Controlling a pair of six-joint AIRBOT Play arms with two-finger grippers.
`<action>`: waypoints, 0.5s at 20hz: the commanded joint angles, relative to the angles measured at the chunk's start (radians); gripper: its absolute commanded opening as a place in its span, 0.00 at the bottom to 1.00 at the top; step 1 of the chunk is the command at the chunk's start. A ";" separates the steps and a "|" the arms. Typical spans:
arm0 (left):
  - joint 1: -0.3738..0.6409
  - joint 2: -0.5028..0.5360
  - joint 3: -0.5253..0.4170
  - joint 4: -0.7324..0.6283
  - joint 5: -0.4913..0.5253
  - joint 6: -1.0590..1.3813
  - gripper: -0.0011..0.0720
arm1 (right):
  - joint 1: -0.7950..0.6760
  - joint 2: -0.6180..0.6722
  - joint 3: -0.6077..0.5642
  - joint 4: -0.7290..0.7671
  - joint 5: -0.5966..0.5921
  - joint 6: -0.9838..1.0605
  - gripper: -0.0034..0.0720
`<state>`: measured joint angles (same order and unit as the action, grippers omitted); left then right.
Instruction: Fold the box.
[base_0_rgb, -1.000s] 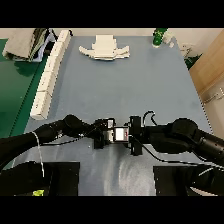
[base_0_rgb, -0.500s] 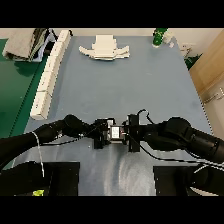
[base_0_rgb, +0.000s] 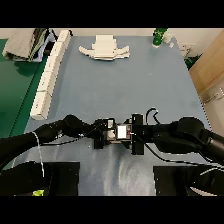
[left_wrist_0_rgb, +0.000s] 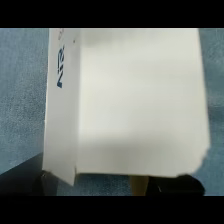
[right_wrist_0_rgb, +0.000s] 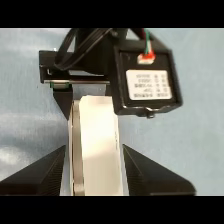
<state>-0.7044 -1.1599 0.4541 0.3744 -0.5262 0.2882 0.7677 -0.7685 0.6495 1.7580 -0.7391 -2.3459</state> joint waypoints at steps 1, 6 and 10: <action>0.001 0.000 0.000 0.000 0.000 -0.001 0.55 | -0.004 0.042 0.000 -0.013 0.037 0.000 0.75; 0.000 0.000 0.000 0.000 0.000 -0.001 0.55 | -0.029 -0.003 0.000 -0.060 0.119 -0.003 0.75; 0.001 0.000 0.000 0.000 0.000 -0.001 0.55 | -0.028 -0.067 0.000 -0.035 0.109 -0.010 0.75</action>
<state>-0.7044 -1.1599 0.4541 0.3740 -0.5262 0.2878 0.7418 -0.7998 0.6495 1.7081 -0.6361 -2.3489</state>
